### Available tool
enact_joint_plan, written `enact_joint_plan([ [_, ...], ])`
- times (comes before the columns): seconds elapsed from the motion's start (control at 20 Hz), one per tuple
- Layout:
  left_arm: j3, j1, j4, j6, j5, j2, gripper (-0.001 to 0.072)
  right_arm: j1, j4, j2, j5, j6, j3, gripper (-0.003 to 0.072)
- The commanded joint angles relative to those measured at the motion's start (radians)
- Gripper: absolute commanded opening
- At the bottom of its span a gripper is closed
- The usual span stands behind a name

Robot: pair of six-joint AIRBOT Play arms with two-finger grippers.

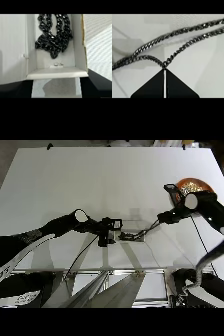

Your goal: Fold the box and place the chain.

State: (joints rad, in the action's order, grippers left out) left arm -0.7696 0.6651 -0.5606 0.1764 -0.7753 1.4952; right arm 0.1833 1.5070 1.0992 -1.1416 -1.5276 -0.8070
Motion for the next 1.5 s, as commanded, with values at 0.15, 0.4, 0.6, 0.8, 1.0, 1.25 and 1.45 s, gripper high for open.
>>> enact_joint_plan([
  [0.15, 0.000, -0.001, 0.000, 0.000, 0.000, -0.001, 0.0272, 0.117, -0.186, -0.266, -0.082, 0.044, -0.001, 0.0016],
  [0.4, 0.000, -0.001, 0.000, 0.000, 0.000, -0.001, 0.0272, 0.288, -0.344, -0.346, -0.025, 0.037, -0.001, 0.0016],
  [0.6, 0.000, -0.001, 0.000, 0.000, 0.000, -0.001, 0.0272, 0.421, -0.362, -0.336, 0.102, -0.022, -0.001, 0.0017],
  [0.8, 0.000, -0.001, 0.000, 0.000, 0.000, -0.001, 0.0272, 0.479, -0.344, -0.270, 0.141, -0.052, -0.001, 0.0018],
  [1.0, 0.000, -0.001, 0.000, 0.000, 0.000, -0.001, 0.0272, 0.478, -0.259, -0.170, 0.132, -0.073, -0.001, 0.0131],
  [1.25, 0.000, -0.001, 0.000, 0.000, 0.000, -0.001, 0.0272, 0.474, -0.156, -0.184, 0.063, -0.073, -0.019, 0.0231],
  [1.45, 0.000, -0.001, 0.000, 0.000, 0.000, -0.001, 0.0272, 0.346, -0.078, -0.220, -0.053, -0.073, -0.024, 0.0217],
])
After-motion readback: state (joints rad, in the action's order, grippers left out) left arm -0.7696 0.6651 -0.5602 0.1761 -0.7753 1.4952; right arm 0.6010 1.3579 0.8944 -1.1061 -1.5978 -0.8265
